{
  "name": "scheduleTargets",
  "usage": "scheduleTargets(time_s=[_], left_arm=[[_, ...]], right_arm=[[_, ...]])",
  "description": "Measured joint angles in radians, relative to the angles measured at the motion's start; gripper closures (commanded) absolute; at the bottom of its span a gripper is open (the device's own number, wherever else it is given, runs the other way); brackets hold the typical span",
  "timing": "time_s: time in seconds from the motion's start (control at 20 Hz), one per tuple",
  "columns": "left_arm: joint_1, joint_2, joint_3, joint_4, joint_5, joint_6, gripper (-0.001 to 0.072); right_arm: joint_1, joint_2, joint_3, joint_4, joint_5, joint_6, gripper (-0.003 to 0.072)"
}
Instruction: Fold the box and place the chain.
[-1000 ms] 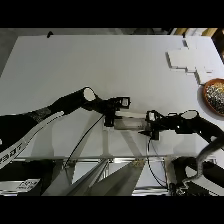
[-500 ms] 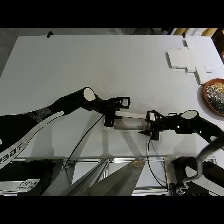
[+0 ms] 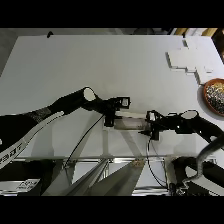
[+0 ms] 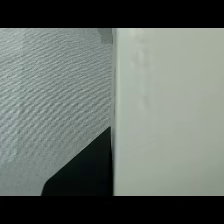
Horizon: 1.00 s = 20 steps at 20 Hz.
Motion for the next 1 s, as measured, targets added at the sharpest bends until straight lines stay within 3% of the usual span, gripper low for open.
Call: scheduleTargets(time_s=[0.45, 0.55, 0.65, 0.7, 1.0], left_arm=[[0.000, 0.001, 0.000, -0.005, -0.002, 0.000, 0.0687], [-0.001, 0.000, -0.001, 0.004, 0.000, 0.000, 0.0434], [0.001, 0.008, 0.000, 0.002, -0.011, 0.000, 0.0251], [0.003, 0.014, 0.000, -0.003, -0.013, 0.000, 0.0207], [0.057, 0.101, 0.000, 0.011, -0.030, -0.058, 0.0206]], right_arm=[[0.000, 0.000, 0.000, 0.000, 0.001, 0.000, 0.0279], [0.000, 0.000, 0.000, -0.001, 0.001, 0.000, 0.0279], [0.000, 0.000, -0.001, -0.005, 0.006, -0.002, 0.0279], [0.001, 0.000, -0.001, -0.005, 0.006, -0.003, 0.0279], [0.000, 0.000, -0.001, 0.002, 0.000, 0.002, 0.0279]])
